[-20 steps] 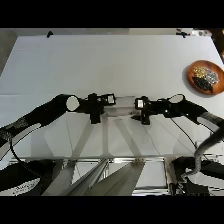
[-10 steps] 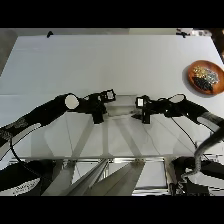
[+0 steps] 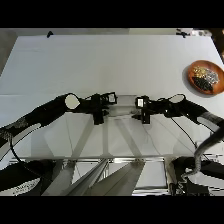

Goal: Fold the box and place the chain.

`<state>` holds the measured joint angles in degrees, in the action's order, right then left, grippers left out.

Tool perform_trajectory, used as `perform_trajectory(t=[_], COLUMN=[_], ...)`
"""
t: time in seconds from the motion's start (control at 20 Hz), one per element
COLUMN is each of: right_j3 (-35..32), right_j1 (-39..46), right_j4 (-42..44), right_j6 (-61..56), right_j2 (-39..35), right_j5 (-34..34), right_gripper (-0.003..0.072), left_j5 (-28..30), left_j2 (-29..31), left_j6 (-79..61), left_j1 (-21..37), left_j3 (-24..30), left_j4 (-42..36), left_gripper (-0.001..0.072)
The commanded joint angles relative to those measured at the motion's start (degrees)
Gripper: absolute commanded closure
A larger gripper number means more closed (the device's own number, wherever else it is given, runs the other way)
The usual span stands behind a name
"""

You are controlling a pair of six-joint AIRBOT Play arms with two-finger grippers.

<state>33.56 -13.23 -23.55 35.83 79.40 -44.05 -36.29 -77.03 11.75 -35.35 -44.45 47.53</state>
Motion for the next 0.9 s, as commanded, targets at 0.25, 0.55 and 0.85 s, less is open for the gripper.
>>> perform_trajectory(t=[0.25,0.55,0.85], right_j3=[0.0,0.0,0.0], right_j1=[0.0,0.0,0.0], right_j4=[0.0,0.0,0.0], right_j6=[0.1,0.1,0.1], right_j2=[0.0,0.0,0.0], right_j5=[-0.1,-0.1,-0.1], right_gripper=[0.0285,0.0285,0.0285], left_j5=[0.0,0.5,0.5], left_j2=[-2.1,-2.1,-2.2], left_j6=[-5.8,-11.8,-11.7], left_j1=[-0.6,-1.1,-1.1], left_j3=[0.0,0.0,0.0], left_j4=[-2.2,-8.1,-8.1], left_gripper=[0.0428,0.0269,0.0196])
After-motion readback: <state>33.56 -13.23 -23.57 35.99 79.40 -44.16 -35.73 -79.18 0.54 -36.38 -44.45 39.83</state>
